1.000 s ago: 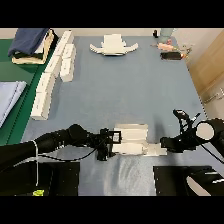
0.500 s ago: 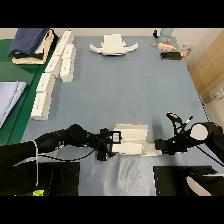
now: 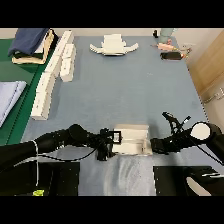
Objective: Fold the box.
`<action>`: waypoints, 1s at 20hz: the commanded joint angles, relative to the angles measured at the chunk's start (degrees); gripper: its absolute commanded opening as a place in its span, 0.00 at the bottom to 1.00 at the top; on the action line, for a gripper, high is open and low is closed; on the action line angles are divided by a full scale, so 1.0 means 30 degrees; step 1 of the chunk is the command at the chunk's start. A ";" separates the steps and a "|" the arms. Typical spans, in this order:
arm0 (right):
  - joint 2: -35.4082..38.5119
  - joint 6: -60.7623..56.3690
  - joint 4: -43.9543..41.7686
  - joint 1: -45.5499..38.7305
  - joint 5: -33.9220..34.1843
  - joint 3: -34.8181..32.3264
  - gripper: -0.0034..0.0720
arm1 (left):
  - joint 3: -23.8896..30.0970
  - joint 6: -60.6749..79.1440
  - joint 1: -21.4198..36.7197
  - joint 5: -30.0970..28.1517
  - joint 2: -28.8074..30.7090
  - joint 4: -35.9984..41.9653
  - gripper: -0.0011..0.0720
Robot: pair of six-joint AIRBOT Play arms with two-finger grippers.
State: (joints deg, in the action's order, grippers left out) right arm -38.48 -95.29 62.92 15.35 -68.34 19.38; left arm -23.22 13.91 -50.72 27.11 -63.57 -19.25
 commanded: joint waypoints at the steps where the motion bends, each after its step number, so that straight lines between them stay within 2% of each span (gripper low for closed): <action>1: 0.0321 0.0124 -0.0262 0.0000 -0.0109 0.0073 0.05 | -0.0015 0.0000 0.0000 0.0007 -0.0007 -0.0022 0.73; 5: 0.0962 0.0146 -0.0270 0.0000 -0.0219 0.0131 0.05 | -0.0015 0.0000 0.0000 0.0007 -0.0007 -0.0022 0.73; 6: 0.1078 0.0160 -0.0262 0.0000 -0.0219 0.0146 0.08 | -0.0015 0.0000 0.0000 0.0007 -0.0007 -0.0022 0.73; 7: 0.1086 0.0350 -0.0270 0.0000 -0.0211 0.0153 0.17 | -0.0015 0.0000 0.0000 0.0007 -0.0007 -0.0022 0.73; 8: 0.1071 0.0452 -0.0255 0.0000 -0.0211 0.0146 0.33 | -0.0015 0.0000 0.0000 0.0007 -0.0007 -0.0022 0.73; 9: 0.1064 0.0452 -0.0255 0.0000 -0.0204 0.0146 0.44 | -0.0015 0.0000 0.0000 0.0007 -0.0007 -0.0022 0.73; 16: 0.1064 0.0452 -0.0087 0.0000 -0.0211 0.1610 0.44 | -0.0015 0.0000 0.0000 0.0007 -0.0007 -0.0022 0.73; 20: 0.1049 0.0984 -0.1443 0.0044 -0.0488 0.1596 0.47 | -0.0015 0.0000 0.0000 0.0007 -0.0007 -0.0022 0.73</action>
State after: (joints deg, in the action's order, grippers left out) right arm -35.35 -93.38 61.01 15.38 -69.28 23.73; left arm -23.22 13.89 -50.72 27.16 -63.57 -19.31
